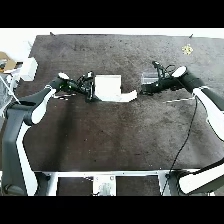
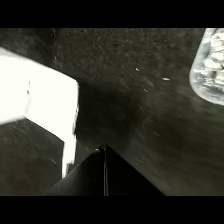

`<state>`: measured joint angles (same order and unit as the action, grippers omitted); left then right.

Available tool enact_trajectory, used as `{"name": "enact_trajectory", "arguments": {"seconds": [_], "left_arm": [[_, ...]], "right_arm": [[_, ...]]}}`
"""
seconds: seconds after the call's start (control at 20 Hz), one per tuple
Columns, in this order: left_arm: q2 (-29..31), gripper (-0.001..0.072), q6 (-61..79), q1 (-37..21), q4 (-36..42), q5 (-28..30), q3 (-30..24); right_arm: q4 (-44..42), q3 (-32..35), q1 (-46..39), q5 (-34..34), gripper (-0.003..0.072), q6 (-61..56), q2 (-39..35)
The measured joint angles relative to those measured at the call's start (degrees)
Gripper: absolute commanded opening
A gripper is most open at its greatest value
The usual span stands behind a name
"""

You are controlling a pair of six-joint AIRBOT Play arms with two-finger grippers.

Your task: Fold the box and place the chain.

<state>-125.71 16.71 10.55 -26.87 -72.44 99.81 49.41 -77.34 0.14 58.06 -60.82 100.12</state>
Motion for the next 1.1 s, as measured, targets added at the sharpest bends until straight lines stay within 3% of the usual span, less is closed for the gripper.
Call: {"name": "enact_trajectory", "arguments": {"seconds": [0.2, 0.25, 0.3, 0.55, 0.65, 0.85, 0.9, 1.1], "left_arm": [[0.0, 0.0285, 0.0, 0.0, 0.0, 0.0, 0.0], [0.0, 0.0285, 0.0, 0.0, 0.0, 0.0, 0.0], [0.0, 0.0285, 0.0, 0.0, 0.0, 0.0, 0.0], [0.0, 0.0285, 0.0, 0.0, 0.0, 0.0, 0.0], [0.0, 0.0285, 0.1, 0.0, 0.0, 0.0, 0.0], [0.0, 0.0285, 0.1, 0.0, 0.0, 0.0, 0.0], [0.0, 0.0285, 0.1, 0.0, 0.0, 0.0, 0.0], [0.0, 0.0285, 0.1, 0.0, 0.0, 0.0, 0.0]], "right_arm": [[-10.1, 0.6, 1.0, -0.2, 0.0003, 3.9, 4.5], [-12.4, 0.7, 1.3, -0.2, 0.0130, 5.0, 5.2], [-14.3, 0.7, 1.6, -0.1, 0.0314, 5.8, 5.8], [-22.3, -0.5, 0.8, 5.3, 0.0336, 9.6, 7.1], [-24.4, -1.2, 0.9, 7.5, 0.0477, 10.0, 7.3], [-26.1, -2.0, 3.1, 9.1, 0.0473, 9.7, 7.4], [-26.1, -2.4, 3.7, 9.1, 0.0435, 9.3, 7.5], [-20.8, -5.3, 6.2, 7.1, 0.0435, 4.3, 7.5]]}}
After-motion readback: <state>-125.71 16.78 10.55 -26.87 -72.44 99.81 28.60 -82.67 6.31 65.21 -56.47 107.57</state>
